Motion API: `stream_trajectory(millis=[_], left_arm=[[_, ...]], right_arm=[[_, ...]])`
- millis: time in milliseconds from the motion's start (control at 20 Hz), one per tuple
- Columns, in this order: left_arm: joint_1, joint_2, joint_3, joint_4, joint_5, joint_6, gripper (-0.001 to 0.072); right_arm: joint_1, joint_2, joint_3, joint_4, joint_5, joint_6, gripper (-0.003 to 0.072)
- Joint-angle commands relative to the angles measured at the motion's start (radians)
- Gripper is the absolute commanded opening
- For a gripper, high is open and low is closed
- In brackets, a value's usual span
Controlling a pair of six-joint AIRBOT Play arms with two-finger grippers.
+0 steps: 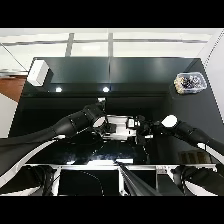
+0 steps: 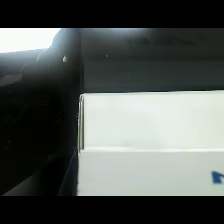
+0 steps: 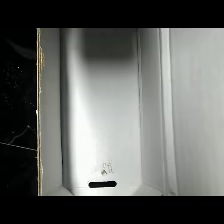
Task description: Fold the box and place the chain.
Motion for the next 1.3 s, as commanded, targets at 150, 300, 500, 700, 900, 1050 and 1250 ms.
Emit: stream_trajectory(millis=[150,300,500,700,900,1050,1250], left_arm=[[0.003,-0.001,0.0,0.038,0.011,-0.021,0.0325],[0.003,-0.001,0.0,0.041,0.016,-0.042,0.0093],[0.003,-0.001,0.0,0.041,0.011,-0.04,0.0029],[0.003,-0.001,0.0,0.04,-0.005,-0.041,0.0029],[0.0,-0.001,0.0,0.038,-0.007,-0.042,0.0029],[0.0,-0.001,0.0,0.041,-0.001,-0.042,0.0029],[0.0,-0.001,0.0,0.042,0.001,-0.042,0.003]], right_arm=[[0.0,0.0,0.0,0.0,0.001,0.001,0.0542],[0.0,0.0,0.0,0.0,0.001,0.001,0.0542],[0.0,0.0,0.0,0.001,0.002,0.013,0.0543],[-0.023,0.028,0.0,-0.031,0.012,0.118,0.0714],[-0.056,0.126,0.0,-0.212,0.091,0.169,0.0713],[-0.065,0.145,0.0,-0.204,0.097,0.168,0.0705],[-0.065,0.145,0.0,-0.188,0.097,0.167,0.0476]])
